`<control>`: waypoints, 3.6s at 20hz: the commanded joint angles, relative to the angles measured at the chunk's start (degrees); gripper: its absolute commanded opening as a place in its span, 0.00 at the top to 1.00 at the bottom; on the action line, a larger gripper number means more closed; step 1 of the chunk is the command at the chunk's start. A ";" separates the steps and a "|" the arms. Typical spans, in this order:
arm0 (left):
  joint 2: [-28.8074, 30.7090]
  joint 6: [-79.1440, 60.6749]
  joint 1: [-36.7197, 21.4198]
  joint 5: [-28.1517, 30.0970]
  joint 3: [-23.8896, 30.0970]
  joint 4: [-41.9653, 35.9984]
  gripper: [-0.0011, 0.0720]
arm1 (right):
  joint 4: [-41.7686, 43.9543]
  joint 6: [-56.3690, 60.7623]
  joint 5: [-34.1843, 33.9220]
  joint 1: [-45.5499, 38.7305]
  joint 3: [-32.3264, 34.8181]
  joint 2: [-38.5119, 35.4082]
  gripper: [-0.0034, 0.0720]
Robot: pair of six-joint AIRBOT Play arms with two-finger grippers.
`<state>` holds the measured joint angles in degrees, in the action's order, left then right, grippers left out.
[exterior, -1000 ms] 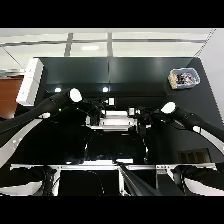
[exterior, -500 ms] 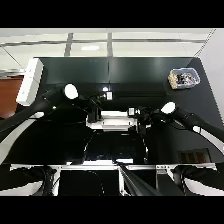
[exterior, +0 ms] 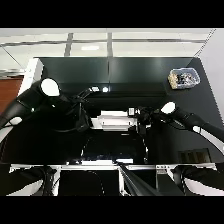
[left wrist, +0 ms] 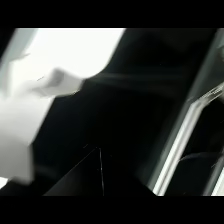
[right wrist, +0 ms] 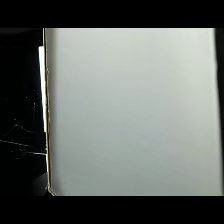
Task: Fold the box and place the chain.
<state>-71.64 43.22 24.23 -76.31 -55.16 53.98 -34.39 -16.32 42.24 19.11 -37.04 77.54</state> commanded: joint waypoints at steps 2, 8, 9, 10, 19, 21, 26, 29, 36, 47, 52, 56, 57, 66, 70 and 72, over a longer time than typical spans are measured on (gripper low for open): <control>0.59 1.97 5.03 27.69 5.46 -16.85 0.95 | 0.00 0.00 -0.02 0.04 0.02 0.04 0.39; -1.49 2.01 3.93 44.57 5.31 -12.02 0.95 | 0.02 0.00 -0.02 0.04 0.02 0.04 0.39; -2.58 2.03 3.69 41.75 5.31 -9.99 0.95 | 0.02 0.02 -0.02 0.04 0.02 0.04 0.39; -3.78 2.03 3.67 39.30 5.31 -8.70 0.95 | 0.02 0.00 -0.02 0.04 0.02 0.04 0.40; -9.49 2.19 3.72 33.05 4.66 -7.82 0.95 | 0.02 0.00 0.00 0.04 0.02 0.04 0.39; -6.67 2.36 3.06 34.86 3.28 -4.66 0.95 | 0.02 0.00 0.00 0.04 0.02 0.04 0.39; 4.39 6.43 -4.24 27.04 3.65 1.66 0.95 | 0.02 0.00 0.00 0.04 0.02 0.04 0.39; 9.86 -10.80 -7.34 21.31 10.64 -14.29 0.95 | 0.02 0.00 -0.02 0.04 0.02 0.04 0.39; 9.33 -40.09 1.75 35.98 19.58 -5.49 0.02 | 0.02 0.00 0.00 0.04 0.02 0.04 0.40; -1.99 -40.24 0.94 31.34 11.93 -5.60 0.21 | 0.02 0.00 0.02 0.04 0.02 0.04 0.40; -2.71 -41.57 0.94 27.76 11.96 -6.58 0.63 | 0.02 0.00 0.00 0.04 0.02 0.04 0.39; -2.75 -41.59 0.96 28.11 11.96 -11.80 0.68 | 0.02 0.00 0.00 0.04 0.02 0.04 0.39; -2.99 -41.62 1.03 28.11 11.96 -13.03 0.68 | 0.02 0.00 0.00 0.04 0.02 0.04 0.40; -7.61 -44.02 1.66 28.76 11.96 -19.93 0.69 | 0.02 0.00 0.00 0.04 0.02 0.04 0.39; -7.72 -44.13 3.19 30.05 11.96 -19.91 0.92 | 0.02 0.00 0.00 0.04 0.02 0.04 0.39; -7.72 -44.04 3.45 30.23 11.96 -19.96 0.60 | 0.02 0.00 0.00 0.04 0.02 0.04 0.39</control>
<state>-79.18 -0.64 27.07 -46.68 -43.16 34.24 -34.39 -16.32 42.24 19.11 -37.04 77.54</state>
